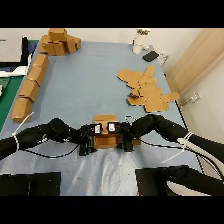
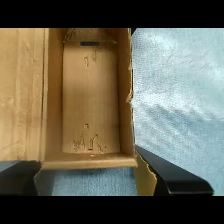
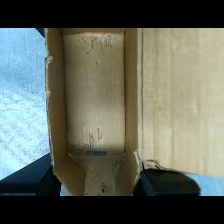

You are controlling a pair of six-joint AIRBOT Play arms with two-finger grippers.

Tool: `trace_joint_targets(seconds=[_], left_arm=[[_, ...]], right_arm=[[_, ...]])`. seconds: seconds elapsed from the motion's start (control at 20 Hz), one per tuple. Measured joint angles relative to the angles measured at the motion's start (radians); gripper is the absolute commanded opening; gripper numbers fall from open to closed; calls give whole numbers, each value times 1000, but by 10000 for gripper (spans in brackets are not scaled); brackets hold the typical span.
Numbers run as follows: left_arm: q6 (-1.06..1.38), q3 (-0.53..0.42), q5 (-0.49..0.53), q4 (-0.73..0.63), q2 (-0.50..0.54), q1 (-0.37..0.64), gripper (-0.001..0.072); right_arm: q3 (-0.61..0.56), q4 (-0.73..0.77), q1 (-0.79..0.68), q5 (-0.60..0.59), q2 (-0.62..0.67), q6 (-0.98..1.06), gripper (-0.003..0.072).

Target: Fold the box.

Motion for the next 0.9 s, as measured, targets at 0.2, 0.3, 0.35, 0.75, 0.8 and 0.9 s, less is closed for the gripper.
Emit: trace_joint_targets(seconds=[0.2,0.3,0.35,0.75,0.8,0.9], left_arm=[[6,0,5,-1,-1,-4,409],[13,0,4,-3,-1,-5,399],[17,0,3,-5,-1,-6,402],[26,0,4,-13,-1,-6,402],[26,0,4,-13,-1,-6,403],[26,0,4,-13,-1,-6,402]], right_arm=[[0,0,0,-1,0,-2,496],[0,0,0,-1,0,-1,496],[0,0,0,-1,0,-1,496],[0,0,0,-1,0,0,496],[0,0,0,-1,0,0,496],[0,0,0,-1,0,0,496]])
